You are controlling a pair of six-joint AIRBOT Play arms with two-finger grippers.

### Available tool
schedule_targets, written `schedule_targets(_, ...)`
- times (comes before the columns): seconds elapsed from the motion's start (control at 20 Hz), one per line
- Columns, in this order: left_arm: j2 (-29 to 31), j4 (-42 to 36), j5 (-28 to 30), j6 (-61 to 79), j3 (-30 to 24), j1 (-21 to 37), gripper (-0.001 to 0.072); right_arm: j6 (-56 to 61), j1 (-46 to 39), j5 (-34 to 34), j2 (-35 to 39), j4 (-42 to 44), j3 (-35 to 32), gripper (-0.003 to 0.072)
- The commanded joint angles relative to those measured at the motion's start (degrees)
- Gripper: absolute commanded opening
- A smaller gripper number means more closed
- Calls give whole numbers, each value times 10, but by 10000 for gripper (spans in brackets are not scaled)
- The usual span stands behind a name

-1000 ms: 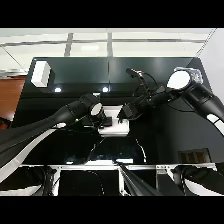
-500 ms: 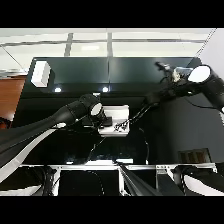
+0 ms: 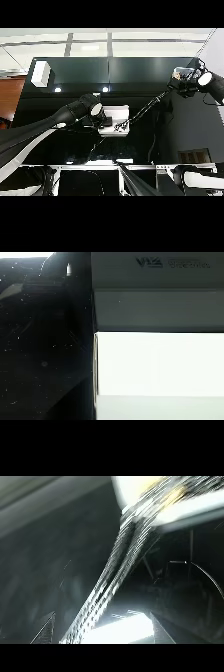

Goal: Fold the box and place the chain.

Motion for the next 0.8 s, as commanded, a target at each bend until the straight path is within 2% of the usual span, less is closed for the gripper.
schedule_targets(0.0, 0, 0, 0, 0, 0, 0, 29, 47, -12, 0, -83, -15, 62, 705)
schedule_targets(0.15, 0, 0, -2, 0, 0, 0, 29, 47, -11, -6, -124, -15, 118, 702)
schedule_targets(0.2, 0, 0, -2, 0, 0, 0, 29, 47, -11, -5, -130, -14, 129, 631)
schedule_targets(0.25, 0, 0, -2, 0, 0, 0, 29, 47, -11, -2, -132, -13, 132, 478)
schedule_targets(0.3, 0, 0, -1, 0, 0, 0, 29, 47, -11, 4, -132, -13, 132, 282)
schedule_targets(0.35, 0, 0, 0, 0, 0, 0, 29, 43, -12, 21, -131, -13, 132, 0)
schedule_targets(0.55, 0, 0, 0, 0, 0, 0, 29, -1, -20, 121, -113, -17, 132, 14)
schedule_targets(0.75, 0, 0, 0, 0, 0, 0, 29, -108, -20, 194, -2, -20, 132, 13)
